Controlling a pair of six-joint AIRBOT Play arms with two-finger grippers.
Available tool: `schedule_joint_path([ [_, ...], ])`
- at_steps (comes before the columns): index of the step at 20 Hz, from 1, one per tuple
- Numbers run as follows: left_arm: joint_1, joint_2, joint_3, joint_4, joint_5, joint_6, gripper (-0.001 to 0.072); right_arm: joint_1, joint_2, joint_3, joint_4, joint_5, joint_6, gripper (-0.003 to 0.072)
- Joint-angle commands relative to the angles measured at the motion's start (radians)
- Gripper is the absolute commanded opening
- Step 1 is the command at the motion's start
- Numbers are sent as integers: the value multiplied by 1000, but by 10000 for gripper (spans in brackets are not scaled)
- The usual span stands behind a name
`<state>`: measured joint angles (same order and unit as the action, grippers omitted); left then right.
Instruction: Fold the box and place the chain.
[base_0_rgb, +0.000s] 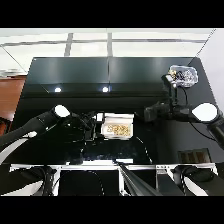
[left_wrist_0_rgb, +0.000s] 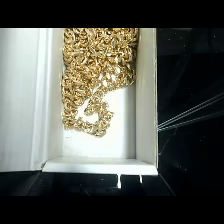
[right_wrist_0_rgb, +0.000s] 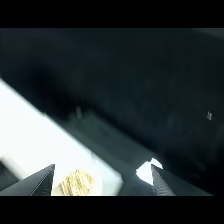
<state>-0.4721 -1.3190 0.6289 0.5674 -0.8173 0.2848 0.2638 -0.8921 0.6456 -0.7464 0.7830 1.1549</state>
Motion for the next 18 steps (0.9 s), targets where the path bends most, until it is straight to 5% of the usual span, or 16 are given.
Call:
schedule_joint_path([
  [1,-2,0,0,-4,4,-6,351,29,-88,0,161,-160,83,695],
  [6,-1,0,0,-4,5,-31,351,121,-214,0,170,-160,6,695],
  [13,-2,0,0,-3,5,-30,351,138,-214,28,140,113,-570,695],
  [18,-2,0,0,-3,5,-30,352,161,-215,29,139,115,-768,694],
])
